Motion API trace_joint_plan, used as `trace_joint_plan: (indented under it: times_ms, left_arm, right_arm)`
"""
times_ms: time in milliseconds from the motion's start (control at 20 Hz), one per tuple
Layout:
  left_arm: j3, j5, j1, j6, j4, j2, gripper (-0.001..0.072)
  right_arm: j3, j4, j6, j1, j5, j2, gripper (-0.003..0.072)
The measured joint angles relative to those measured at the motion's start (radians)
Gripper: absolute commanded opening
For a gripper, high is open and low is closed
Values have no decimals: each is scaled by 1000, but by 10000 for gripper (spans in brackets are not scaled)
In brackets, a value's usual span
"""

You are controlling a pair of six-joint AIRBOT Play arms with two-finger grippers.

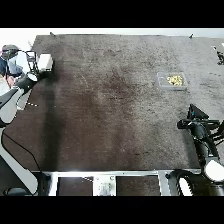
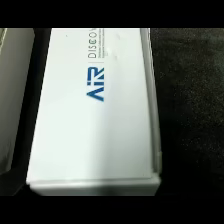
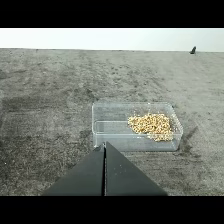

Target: Fold the box and place the chain.

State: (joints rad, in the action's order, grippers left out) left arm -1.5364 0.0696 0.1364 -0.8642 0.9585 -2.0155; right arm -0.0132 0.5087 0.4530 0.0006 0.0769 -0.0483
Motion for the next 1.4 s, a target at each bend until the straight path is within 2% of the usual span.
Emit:
trace_joint_plan:
  times_ms: [300,500,550,600,650,700,900,1050,1200,1400]
  left_arm:
    - [-56,-2,0,0,0,21,720]
    - [-98,23,0,0,0,87,720]
    - [-104,30,0,0,1,115,700]
    - [-108,38,0,0,1,145,521]
    - [-111,50,0,0,1,181,71]
    - [-113,69,0,1,2,218,11]
    - [-115,156,-2,8,6,378,7]
    - [-37,192,-26,27,-3,520,7]
    - [159,182,-56,85,-39,707,6]
    - [519,163,-93,222,-146,1003,7]
  right_arm:
    - [0,0,0,0,0,0,10]
    - [0,0,0,0,0,0,10]
    - [0,0,0,0,0,0,10]
    - [0,0,0,0,0,0,10]
    - [0,0,0,0,0,0,10]
    - [0,0,0,0,0,0,10]
    - [0,0,0,0,0,0,10]
    - [0,0,0,0,0,0,10]
    - [0,0,0,0,0,0,10]
    - [0,0,0,0,0,0,10]
